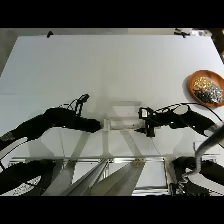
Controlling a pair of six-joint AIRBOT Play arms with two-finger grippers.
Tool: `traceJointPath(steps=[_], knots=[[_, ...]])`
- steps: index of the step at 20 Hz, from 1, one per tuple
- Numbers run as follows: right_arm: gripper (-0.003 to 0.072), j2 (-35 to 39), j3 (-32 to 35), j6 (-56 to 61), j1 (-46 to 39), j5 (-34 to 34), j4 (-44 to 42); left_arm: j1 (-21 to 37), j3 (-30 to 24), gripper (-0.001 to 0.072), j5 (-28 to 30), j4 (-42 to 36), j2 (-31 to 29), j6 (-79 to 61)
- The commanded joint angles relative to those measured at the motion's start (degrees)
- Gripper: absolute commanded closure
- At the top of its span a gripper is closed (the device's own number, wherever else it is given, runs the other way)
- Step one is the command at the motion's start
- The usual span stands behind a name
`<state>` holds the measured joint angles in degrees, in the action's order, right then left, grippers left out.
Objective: Fold the box and place the chain.
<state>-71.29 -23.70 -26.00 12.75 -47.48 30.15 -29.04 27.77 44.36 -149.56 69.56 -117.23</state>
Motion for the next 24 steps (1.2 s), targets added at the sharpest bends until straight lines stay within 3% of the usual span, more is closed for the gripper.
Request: traceJointPath(steps=[1, 2, 4, 7, 9, 13, 16, 21, 22, 23, 24], knots=[[0.0273, 0.0, 0.0, 0.0, 0.0, 0.0, 0.0, -3.0, 3.8, 0.0694, -0.4, 0.1, -0.2, -1.8], [0.0273, 0.0, 0.0, 0.0, 0.0, 0.0, 0.0, -3.5, 4.6, 0.0690, -0.8, 0.1, -0.2, -2.2], [0.0273, 0.0, 0.0, 0.0, 0.0, 0.0, 0.0, -3.9, 5.7, 0.0596, -1.2, 0.3, -0.2, -2.4], [0.0273, 0.0, 0.0, 0.0, 0.0, 0.0, 0.0, -3.9, 5.9, 0.0589, -0.7, 0.4, -0.2, -2.3], [0.0273, 0.0, 0.0, 0.0, 0.0, 0.0, 0.0, -3.9, 6.0, 0.0473, 0.5, 0.3, -0.2, -2.3], [0.0273, 0.0, 0.0, 0.0, 0.0, 0.0, 0.0, -3.9, 6.1, 0.0470, 0.7, 0.4, -2.0, -2.3], [0.0273, 0.0, 0.0, 0.0, 0.0, 0.0, 0.0, -3.9, 6.1, 0.0350, 1.1, 0.5, -2.6, -2.1], [0.0273, 0.0, 0.0, 0.0, 0.0, 0.0, 0.0, -3.9, 6.1, 0.0348, 1.3, 1.0, -2.6, -1.6], [0.0273, 0.0, 0.0, 0.0, 0.0, 0.0, 0.0, -3.9, 6.1, 0.0286, 1.2, 1.9, -2.6, -0.3], [0.0273, 0.0, 0.0, 0.0, 0.0, 0.0, 0.0, -3.9, 6.1, 0.0093, 1.3, 2.6, -2.6, 1.0], [0.0273, 0.0, 0.0, 0.0, 0.0, 0.0, 0.0, -4.0, 6.3, 0.0040, 1.3, 3.9, -2.6, 2.8]])
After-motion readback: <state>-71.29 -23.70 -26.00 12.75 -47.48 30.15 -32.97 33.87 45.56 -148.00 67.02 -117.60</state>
